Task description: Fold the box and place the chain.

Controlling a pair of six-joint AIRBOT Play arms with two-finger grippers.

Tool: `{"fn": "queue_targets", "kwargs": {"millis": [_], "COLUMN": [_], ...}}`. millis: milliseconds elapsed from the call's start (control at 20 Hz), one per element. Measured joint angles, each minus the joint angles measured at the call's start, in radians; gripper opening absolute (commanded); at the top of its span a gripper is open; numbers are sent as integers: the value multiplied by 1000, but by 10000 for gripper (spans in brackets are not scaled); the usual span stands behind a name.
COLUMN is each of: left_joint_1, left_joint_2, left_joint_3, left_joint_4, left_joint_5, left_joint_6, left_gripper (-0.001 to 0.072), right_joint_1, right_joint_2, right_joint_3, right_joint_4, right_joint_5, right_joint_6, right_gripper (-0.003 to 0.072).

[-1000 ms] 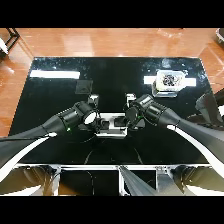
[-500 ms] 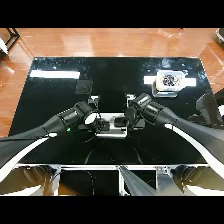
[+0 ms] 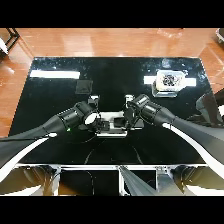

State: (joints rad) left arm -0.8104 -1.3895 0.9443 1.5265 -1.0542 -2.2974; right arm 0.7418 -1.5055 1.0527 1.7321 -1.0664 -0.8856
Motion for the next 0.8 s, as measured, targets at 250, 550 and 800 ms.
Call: {"fn": "queue_targets", "kwargs": {"millis": [250,550,800], "left_joint_1": [0,0,0], "left_joint_2": [0,-1,-1], "left_joint_3": [0,0,0], "left_joint_4": [0,-3,-5], "left_joint_5": [0,1,-9], "left_joint_6": [0,2,0], "left_gripper": [21,22,22], "right_joint_1": [0,0,3], "right_joint_2": [-1,-1,0], "right_joint_3": [0,0,0], "right_joint_4": [8,6,0], "right_joint_5": [5,-1,-9], "right_joint_6": [0,0,0], "right_gripper": [49,58,320]}}
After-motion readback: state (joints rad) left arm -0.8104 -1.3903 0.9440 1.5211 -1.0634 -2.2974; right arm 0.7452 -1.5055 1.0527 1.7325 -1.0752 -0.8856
